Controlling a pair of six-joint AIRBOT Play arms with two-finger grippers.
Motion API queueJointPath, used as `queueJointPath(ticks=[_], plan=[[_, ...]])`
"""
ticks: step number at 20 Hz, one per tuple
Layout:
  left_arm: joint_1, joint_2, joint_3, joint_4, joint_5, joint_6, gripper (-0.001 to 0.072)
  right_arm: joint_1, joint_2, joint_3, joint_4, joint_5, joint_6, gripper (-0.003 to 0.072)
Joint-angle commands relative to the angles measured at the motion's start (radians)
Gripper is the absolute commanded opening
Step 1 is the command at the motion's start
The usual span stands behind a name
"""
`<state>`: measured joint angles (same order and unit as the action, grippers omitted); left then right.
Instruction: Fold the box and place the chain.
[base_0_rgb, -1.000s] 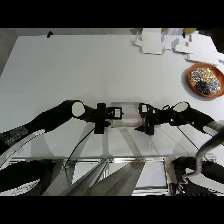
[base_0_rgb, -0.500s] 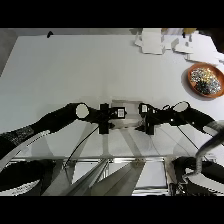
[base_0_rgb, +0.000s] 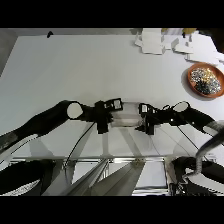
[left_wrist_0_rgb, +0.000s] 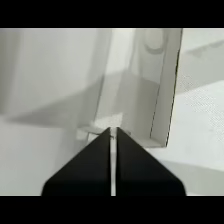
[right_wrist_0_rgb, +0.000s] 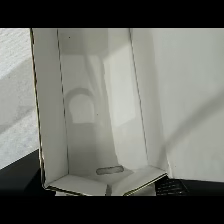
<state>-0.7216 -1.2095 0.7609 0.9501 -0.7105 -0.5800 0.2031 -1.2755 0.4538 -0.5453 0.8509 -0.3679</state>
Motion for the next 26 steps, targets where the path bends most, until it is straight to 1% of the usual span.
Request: queueJointPath(ticks=[1, 3, 5, 7, 8, 9, 12, 14, 15, 17, 19, 21, 26], plan=[[0.048, 0.137, 0.0, 0.22, -0.103, -0.455, -0.0001, 0.0, 0.001, 0.001, 0.0, 0.0, 0.0, 0.0338], [0.075, 0.207, 0.0, 0.397, -0.188, -0.782, -0.0001, 0.0, 0.001, 0.001, 0.0, 0.0, 0.0, 0.0338], [0.099, 0.237, 0.0, 0.521, -0.278, -1.025, 0.0, 0.0, 0.001, 0.001, 0.0, 0.0, 0.0, 0.0338], [0.12, 0.233, -0.001, 0.553, -0.339, -1.105, 0.0001, 0.0, 0.001, 0.001, 0.0, 0.0, 0.0, 0.0338], [0.126, 0.224, -0.005, 0.542, -0.338, -1.114, 0.0001, 0.0, 0.001, 0.001, 0.0, 0.0, 0.0, 0.0338], [0.132, 0.213, -0.013, 0.525, -0.325, -1.115, 0.0004, 0.0, 0.001, 0.001, 0.0, 0.0, 0.0, 0.0338], [0.149, 0.161, -0.065, 0.491, -0.217, -1.125, 0.0004, 0.0, 0.001, 0.001, 0.0, 0.0, 0.0, 0.0338], [0.161, 0.1, -0.082, 0.45, -0.191, -1.13, 0.0003, 0.0, 0.001, 0.001, 0.0, 0.0, 0.0, 0.0338], [0.167, 0.064, -0.082, 0.415, -0.185, -1.129, 0.0004, 0.0, 0.001, 0.001, 0.0, 0.0, 0.0, 0.0338], [0.169, 0.007, -0.082, 0.322, -0.142, -1.101, 0.0004, 0.0, 0.001, 0.001, 0.0, 0.0, 0.0, 0.0338], [0.166, -0.036, -0.082, 0.17, -0.098, -1.004, 0.0004, 0.0, 0.001, 0.001, 0.0, 0.0, 0.0, 0.0338], [0.159, -0.064, -0.082, 0.048, -0.08, -0.927, 0.0004, 0.0, 0.001, 0.001, 0.0, 0.0, 0.0, 0.0338], [0.144, -0.077, -0.082, -0.05, -0.09, -0.902, 0.0004, 0.0, 0.001, 0.001, 0.0, 0.0, 0.0, 0.0338]])
